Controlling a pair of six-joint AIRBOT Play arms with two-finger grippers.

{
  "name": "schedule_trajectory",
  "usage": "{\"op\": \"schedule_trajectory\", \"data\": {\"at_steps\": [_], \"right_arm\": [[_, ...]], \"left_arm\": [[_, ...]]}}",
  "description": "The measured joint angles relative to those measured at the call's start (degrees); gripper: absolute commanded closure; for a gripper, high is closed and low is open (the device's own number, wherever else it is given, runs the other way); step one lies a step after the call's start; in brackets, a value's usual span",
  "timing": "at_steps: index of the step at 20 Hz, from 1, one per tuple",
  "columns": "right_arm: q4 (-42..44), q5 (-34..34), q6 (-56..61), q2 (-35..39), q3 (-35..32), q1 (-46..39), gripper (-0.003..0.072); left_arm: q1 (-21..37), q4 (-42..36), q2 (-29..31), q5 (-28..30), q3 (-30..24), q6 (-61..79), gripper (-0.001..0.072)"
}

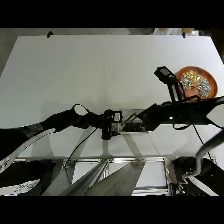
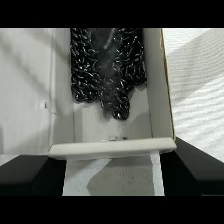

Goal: Fold the box and place the chain.

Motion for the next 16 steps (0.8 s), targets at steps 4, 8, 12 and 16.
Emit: {"op": "schedule_trajectory", "data": {"at_steps": [4,8,12,16], "right_arm": [[-0.39,-1.79,-0.24,-4.7,0.02,1.64,0.0571],[-1.53,-1.16,-0.72,-6.64,1.22,1.33,0.0556],[-2.14,0.15,-5.33,-7.72,5.75,-2.67,0.0675],[-3.65,0.24,-12.96,-11.96,8.04,-6.99,0.0675]], "left_arm": [[0.0,0.0,0.0,0.02,0.0,0.0,0.0438],[0.0,0.0,0.0,0.02,0.0,-0.02,0.0438],[0.0,0.02,0.0,0.02,0.0,-0.02,0.0438],[0.0,0.02,0.0,0.02,0.0,0.0,0.0438]]}}
